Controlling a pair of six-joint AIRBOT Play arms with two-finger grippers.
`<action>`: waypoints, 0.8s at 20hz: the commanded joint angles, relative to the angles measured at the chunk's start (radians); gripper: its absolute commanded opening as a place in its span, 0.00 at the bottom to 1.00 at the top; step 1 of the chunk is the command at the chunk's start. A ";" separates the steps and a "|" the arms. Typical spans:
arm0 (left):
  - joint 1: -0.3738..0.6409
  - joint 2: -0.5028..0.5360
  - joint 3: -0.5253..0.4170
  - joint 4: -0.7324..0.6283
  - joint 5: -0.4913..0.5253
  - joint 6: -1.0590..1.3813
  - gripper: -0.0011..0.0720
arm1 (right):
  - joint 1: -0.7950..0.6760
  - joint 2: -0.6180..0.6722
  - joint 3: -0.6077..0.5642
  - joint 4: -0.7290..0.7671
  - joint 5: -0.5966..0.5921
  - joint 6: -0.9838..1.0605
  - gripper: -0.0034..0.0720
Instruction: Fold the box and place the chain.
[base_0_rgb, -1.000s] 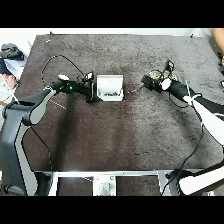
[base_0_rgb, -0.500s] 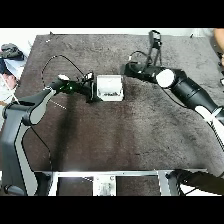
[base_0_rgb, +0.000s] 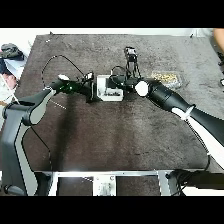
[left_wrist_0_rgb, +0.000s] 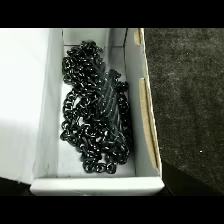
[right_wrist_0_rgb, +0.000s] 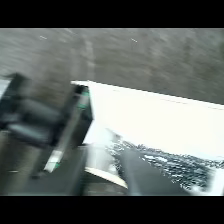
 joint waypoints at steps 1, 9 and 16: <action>0.000 0.000 0.000 0.000 0.000 0.000 0.72 | -0.063 -0.025 0.000 -0.055 0.054 0.002 0.44; 0.000 0.000 0.000 0.000 0.000 0.000 0.72 | -0.395 -0.027 -0.100 -0.115 0.123 0.099 0.44; 0.000 0.000 0.000 0.000 0.001 0.000 0.72 | -0.501 -0.151 -0.125 -0.007 -0.046 0.126 0.44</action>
